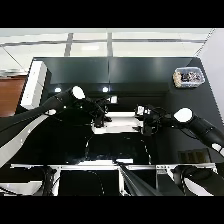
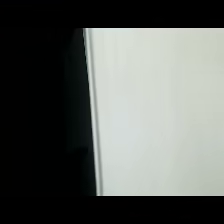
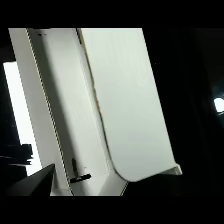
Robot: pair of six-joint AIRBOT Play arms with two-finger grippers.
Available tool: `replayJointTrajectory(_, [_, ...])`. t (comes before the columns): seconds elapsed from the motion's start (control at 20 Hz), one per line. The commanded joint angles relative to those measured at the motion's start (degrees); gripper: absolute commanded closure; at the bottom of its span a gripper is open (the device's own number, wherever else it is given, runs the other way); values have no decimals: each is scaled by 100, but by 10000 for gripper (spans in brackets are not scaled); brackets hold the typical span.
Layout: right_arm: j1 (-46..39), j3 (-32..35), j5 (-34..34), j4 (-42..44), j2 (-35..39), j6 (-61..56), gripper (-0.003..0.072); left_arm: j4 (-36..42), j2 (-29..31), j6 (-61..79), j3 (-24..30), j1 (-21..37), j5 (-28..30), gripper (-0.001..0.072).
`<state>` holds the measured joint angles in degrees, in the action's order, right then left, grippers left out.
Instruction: Fold the box and place the chain.
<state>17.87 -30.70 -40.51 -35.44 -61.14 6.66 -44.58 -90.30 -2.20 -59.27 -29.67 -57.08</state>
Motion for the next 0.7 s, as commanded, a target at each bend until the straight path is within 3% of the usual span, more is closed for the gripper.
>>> replayJointTrajectory(0.0, [0, -2, -415, 273, -61, 4, -31, 4, 2, 33, -63, -13, 17, 683])
replayJointTrajectory(0.65, [0, 13, -479, 229, -715, 743, -31, 2, 2, 28, -70, -13, -15, 682])
